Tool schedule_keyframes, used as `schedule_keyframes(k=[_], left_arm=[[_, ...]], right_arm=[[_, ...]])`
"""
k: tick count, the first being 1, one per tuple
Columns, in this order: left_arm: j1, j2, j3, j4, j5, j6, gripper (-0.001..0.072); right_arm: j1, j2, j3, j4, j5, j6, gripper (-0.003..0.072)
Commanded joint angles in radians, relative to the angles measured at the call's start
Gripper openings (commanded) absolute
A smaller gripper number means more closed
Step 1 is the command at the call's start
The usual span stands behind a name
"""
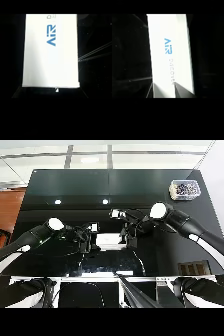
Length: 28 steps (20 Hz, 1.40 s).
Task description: Fold the box and place the chain.
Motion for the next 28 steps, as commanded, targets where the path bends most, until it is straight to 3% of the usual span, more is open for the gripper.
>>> schedule_keyframes(k=[1, 2, 4, 6, 8, 12, 18, 28], left_arm=[[0.0, 0.0, -0.001, 0.0, 0.001, -0.002, 0.0485], [0.0, 0.0, -0.001, 0.0, 0.001, -0.002, 0.0485], [0.0, 0.0, -0.001, 0.0, 0.001, -0.002, 0.0485], [0.0, 0.0, -0.001, 0.0, 0.001, -0.002, 0.0486], [0.0, 0.0, -0.001, 0.0, 0.001, -0.002, 0.0486], [0.0, 0.0, -0.001, 0.0, 0.001, -0.002, 0.0486], [0.0, 0.0, -0.001, 0.0, 0.002, -0.002, 0.0487], [0.0, 0.0, -0.001, -0.002, 0.012, -0.002, 0.0487]], right_arm=[[-0.038, 0.062, 0.014, 0.007, 0.068, 0.196, 0.0215], [-0.071, 0.069, -0.003, 0.02, 0.131, 0.287, 0.0017], [-0.129, 0.068, -0.102, 0.182, 0.179, 0.335, 0.0013], [-0.158, 0.066, -0.198, 0.436, 0.118, 0.335, 0.0013], [-0.16, 0.047, -0.245, 0.598, 0.034, 0.357, 0.0013], [-0.147, -0.023, -0.246, 0.585, -0.069, 0.443, 0.0014], [-0.117, -0.044, -0.248, 0.417, -0.148, 0.549, 0.0014], [-0.117, -0.043, -0.243, 0.386, -0.131, 0.587, 0.0014]])
